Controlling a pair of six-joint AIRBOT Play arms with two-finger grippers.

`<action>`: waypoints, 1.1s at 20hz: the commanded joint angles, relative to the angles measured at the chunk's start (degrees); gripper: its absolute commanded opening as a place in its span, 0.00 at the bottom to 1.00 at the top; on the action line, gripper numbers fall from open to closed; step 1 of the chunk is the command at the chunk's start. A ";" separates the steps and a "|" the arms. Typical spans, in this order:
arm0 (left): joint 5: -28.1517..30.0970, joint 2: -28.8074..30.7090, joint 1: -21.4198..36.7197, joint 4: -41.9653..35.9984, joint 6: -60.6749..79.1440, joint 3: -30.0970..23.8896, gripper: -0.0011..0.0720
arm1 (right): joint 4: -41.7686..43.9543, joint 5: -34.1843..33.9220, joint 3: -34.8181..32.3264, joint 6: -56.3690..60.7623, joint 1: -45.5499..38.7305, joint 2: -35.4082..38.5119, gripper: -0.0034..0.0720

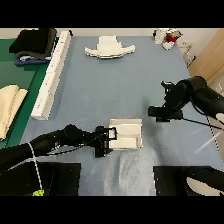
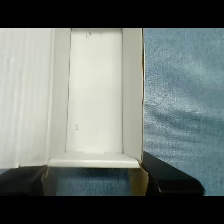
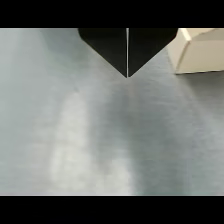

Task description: Fold the box.

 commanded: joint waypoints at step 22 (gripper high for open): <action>0.00 0.00 0.04 0.00 0.00 0.04 0.62 | 31.91 17.97 -17.14 -61.59 12.63 10.84 0.05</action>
